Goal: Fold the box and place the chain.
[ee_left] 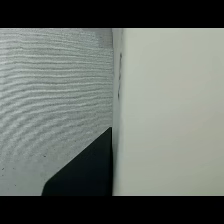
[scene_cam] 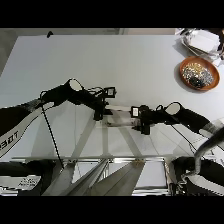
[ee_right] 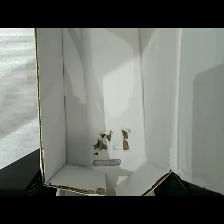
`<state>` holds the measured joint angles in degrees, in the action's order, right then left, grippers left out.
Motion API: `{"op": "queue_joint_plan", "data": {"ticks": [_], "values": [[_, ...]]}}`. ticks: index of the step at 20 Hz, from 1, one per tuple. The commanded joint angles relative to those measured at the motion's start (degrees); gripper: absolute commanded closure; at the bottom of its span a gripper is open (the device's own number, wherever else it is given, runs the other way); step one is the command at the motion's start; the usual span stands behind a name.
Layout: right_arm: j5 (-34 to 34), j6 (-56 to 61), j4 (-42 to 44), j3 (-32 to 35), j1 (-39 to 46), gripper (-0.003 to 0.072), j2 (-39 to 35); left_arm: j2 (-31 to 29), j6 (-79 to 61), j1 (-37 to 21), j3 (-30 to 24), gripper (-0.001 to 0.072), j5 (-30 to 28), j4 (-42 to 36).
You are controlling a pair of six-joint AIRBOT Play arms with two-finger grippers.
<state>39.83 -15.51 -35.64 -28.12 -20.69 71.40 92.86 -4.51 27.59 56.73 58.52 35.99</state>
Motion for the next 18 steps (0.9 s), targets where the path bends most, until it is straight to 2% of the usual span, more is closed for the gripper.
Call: {"op": "queue_joint_plan", "data": {"ticks": [1,18], "values": [[-0.15,0.04,0.02,-0.07,0.04,0.0389,0.02,0.02,0.0,0.0,0.07,0.0698,0.02,0.02],[-0.2,0.44,-0.11,-0.07,0.04,0.0388,0.02,0.02,0.0,0.02,0.07,0.0698,0.02,-1.01]]}}
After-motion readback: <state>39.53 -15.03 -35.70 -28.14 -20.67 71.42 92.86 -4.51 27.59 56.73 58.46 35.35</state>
